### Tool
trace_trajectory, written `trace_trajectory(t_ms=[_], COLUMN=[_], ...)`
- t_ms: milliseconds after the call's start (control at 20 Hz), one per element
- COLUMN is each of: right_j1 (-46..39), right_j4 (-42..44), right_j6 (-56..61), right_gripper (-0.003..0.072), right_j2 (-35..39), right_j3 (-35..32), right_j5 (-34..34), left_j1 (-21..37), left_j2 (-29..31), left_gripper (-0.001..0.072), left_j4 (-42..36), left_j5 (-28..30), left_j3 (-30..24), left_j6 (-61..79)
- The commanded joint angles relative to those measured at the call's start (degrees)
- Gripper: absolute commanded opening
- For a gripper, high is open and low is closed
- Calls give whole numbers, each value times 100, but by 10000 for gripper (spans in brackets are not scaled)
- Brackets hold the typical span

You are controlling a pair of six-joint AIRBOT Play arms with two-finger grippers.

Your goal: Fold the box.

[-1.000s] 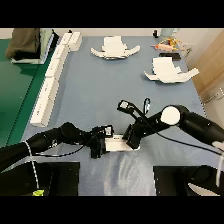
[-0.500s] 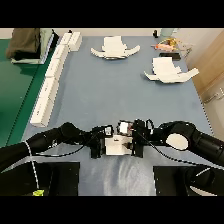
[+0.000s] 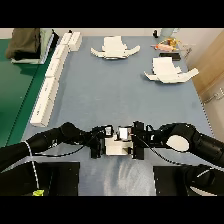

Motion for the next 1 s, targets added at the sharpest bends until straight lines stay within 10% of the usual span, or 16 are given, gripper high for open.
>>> trace_trajectory(t_ms=[0,950], right_j1=[2,404], right_j4=[-33,-651], right_j6=[-203,-92], right_gripper=[592,583], right_j2=[-103,-323], right_j3=[-2,-232], right_j5=[37,-551], left_j1=[2,2], left_j2=[-2,-2], left_gripper=[514,514], left_j4=[2,0], left_j5=[0,2], left_j3=[-2,-2], left_j6=[2,2])
